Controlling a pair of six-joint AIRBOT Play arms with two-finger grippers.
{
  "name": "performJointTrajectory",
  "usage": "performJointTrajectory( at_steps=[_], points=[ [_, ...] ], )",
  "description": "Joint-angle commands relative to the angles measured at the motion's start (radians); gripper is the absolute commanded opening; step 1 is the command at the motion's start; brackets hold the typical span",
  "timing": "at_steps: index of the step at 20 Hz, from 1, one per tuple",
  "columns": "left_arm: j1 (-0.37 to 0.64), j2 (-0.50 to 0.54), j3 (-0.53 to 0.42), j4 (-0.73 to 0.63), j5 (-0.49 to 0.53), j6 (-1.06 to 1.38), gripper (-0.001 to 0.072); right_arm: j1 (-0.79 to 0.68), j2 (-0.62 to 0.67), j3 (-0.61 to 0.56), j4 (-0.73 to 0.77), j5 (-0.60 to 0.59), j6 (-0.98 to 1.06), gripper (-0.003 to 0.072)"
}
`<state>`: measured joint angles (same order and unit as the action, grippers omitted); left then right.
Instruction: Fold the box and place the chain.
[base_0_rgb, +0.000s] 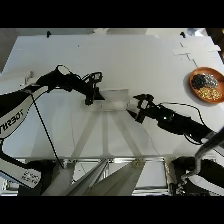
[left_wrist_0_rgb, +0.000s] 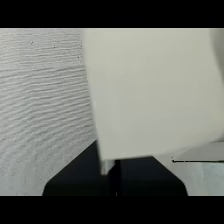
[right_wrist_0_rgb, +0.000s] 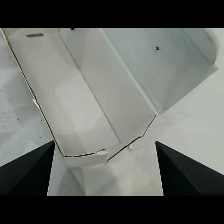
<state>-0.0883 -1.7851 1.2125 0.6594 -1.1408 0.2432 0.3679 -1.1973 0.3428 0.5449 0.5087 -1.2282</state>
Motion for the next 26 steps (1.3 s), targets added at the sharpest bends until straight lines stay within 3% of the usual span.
performJointTrajectory(
  at_steps=[1,9,15,23,26],
  points=[
    [0.000,0.000,0.000,0.000,0.000,0.000,0.0015,0.000,-0.013,0.013,0.009,0.000,-0.003,0.0698],
    [0.000,0.000,0.000,0.000,0.000,0.000,0.0015,-0.036,-0.131,0.133,-0.018,0.021,0.043,0.0698],
    [0.000,0.000,0.000,0.000,0.000,0.000,0.0015,-0.120,-0.172,0.200,-0.444,0.161,0.374,0.0698],
    [0.000,0.000,0.000,0.000,0.000,0.000,0.0015,-0.177,-0.339,0.365,-0.488,0.335,0.433,0.0698],
    [0.000,0.000,0.000,0.000,0.000,0.000,0.0015,-0.180,-0.393,0.425,-0.608,0.389,0.530,0.0698]
  ],
)
